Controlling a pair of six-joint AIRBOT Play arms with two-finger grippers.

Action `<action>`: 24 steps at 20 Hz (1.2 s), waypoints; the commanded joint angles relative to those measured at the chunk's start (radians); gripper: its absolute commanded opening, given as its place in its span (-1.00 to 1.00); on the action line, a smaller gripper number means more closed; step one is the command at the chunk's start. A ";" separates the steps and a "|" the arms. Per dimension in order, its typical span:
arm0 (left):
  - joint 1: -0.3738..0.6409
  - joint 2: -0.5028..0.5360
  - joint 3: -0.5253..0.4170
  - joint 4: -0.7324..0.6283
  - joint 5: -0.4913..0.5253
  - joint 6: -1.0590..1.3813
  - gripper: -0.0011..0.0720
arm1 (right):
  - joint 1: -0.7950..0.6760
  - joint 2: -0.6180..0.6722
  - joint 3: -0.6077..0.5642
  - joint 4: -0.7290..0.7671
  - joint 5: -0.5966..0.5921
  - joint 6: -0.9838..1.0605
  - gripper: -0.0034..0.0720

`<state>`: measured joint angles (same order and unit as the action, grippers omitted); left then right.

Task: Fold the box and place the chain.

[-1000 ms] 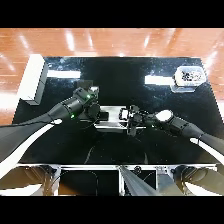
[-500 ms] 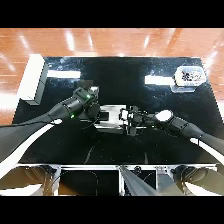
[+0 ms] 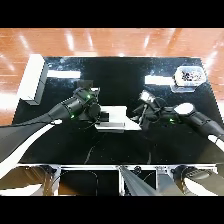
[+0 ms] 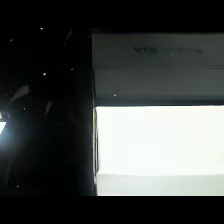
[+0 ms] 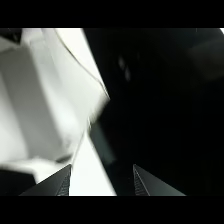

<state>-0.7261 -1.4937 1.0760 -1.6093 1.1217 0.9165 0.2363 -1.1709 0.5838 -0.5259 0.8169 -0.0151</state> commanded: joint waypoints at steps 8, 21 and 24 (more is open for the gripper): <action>0.000 -0.001 0.000 0.000 -0.031 -0.003 -0.92 | -0.429 0.016 0.010 -0.148 0.385 0.903 -0.83; 0.000 -0.007 0.000 -0.005 -0.023 -0.003 -0.92 | -0.330 -0.152 0.010 -0.330 0.235 1.238 -0.83; 0.000 -0.007 0.000 -0.007 -0.024 -0.003 -0.92 | -0.259 -0.163 0.010 -0.274 0.163 1.237 -0.83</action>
